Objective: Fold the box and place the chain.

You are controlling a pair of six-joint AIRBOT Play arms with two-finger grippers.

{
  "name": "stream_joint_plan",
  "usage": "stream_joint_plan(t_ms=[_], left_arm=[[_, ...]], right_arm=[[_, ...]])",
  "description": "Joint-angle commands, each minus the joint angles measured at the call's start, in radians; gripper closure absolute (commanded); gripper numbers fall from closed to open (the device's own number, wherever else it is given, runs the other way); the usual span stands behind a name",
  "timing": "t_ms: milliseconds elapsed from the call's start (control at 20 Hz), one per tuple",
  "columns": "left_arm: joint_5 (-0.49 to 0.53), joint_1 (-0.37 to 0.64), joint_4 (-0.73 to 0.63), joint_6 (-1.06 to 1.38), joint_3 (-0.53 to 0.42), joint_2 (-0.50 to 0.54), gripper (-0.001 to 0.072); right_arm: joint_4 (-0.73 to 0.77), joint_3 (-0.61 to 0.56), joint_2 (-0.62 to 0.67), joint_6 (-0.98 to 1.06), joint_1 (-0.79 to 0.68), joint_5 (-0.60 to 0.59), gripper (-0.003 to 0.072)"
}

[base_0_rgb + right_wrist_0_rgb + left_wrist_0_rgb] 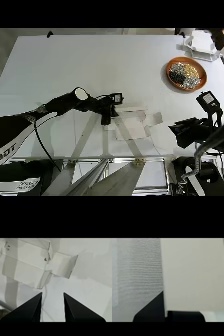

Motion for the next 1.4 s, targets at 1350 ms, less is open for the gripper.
stream_joint_plan(t_ms=[1350], left_arm=[[-0.087, -0.001, 0.209, -0.167, 0.110, -0.015, 0.0704]], right_arm=[[0.000, -0.001, 0.000, 0.000, 0.000, -0.009, 0.0384]])
